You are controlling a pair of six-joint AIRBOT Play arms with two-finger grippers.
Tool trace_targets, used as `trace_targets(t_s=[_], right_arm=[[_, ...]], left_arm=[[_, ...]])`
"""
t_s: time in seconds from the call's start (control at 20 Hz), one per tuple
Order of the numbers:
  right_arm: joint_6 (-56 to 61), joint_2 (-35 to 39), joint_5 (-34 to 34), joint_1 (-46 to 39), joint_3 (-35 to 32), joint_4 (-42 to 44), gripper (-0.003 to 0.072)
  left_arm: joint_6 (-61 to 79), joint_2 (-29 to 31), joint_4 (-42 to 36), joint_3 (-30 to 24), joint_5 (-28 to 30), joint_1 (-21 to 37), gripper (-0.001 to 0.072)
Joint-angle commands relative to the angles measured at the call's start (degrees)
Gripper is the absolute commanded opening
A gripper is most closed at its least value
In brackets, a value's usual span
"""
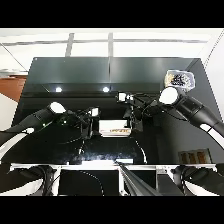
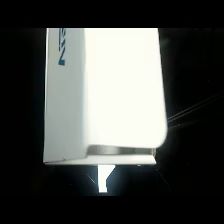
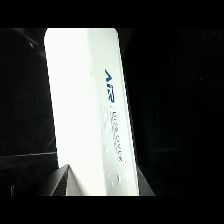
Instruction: Fold the box and place the chain.
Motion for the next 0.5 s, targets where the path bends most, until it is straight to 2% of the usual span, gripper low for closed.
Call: trace_targets(t_s=[0.0, 0.3, 0.35, 0.45], right_arm=[[0.9, 0.0, 0.4, 0.0, 0.0, 0.0, 0.0262], [1.8, 0.0, 0.4, 0.0, 0.0, 0.0, 0.0258], [1.8, 0.0, 0.6, 0.0, 0.0, 0.0, 0.0182], [1.9, 0.0, 1.1, 0.0, 0.0, 0.0, 0.0183]], left_arm=[[0.0, 0.0, 0.0, 0.0, 0.0, 0.0, 0.0401], [0.0, 0.0, 0.0, 0.0, 0.0, 0.0, 0.0401], [0.0, 0.0, 0.0, 0.0, 0.0, 0.0, 0.0401], [0.0, 0.0, 0.0, 0.0, 0.0, 0.0, 0.0401]])
